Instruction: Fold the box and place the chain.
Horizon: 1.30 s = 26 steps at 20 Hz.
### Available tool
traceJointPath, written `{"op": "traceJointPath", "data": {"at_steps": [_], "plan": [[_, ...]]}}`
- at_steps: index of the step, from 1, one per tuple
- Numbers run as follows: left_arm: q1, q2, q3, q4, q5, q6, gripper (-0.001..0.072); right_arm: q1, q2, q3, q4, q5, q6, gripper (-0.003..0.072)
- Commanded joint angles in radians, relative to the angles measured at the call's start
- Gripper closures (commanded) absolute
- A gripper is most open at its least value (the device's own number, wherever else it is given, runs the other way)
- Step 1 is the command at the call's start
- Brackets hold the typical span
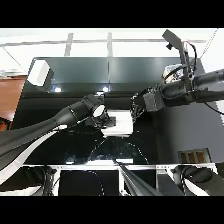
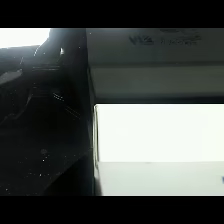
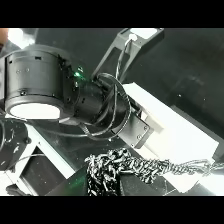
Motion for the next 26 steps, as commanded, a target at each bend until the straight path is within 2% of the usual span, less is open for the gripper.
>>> {"op": "traceJointPath", "data": {"at_steps": [1, 8, 12, 20, 22, 24, 26], "plan": [[0.001, 0.0, 0.0, 0.0, 0.0, 0.0, 0.0684, 0.002, 0.0, -0.004, 0.029, 0.026, -0.01, 0.067], [0.001, 0.0, 0.0, 0.0, 0.0, 0.0, 0.0684, 0.003, -0.008, -0.036, 0.048, -0.028, -0.023, 0.067], [0.001, 0.0, 0.0, 0.0, 0.0, 0.0, 0.0684, 0.004, -0.008, -0.164, 0.109, -0.113, -0.024, 0.067], [0.001, 0.0, 0.0, 0.0, 0.0, 0.0, 0.0684, 0.017, -0.024, -0.43, 0.05, -0.358, -0.006, 0.0658], [0.001, 0.0, 0.0, 0.0, 0.0, 0.0, 0.0684, 0.016, -0.032, -0.461, 0.027, -0.363, -0.003, 0.0364], [0.001, 0.0, 0.0, 0.0, 0.0, 0.0, 0.0684, -0.04, -0.029, -0.44, -0.071, -0.306, -0.003, 0.0368], [0.001, 0.0, 0.0, 0.0, 0.0, 0.0, 0.0684, -0.169, -0.025, -0.422, -0.149, -0.264, -0.003, 0.0369]]}}
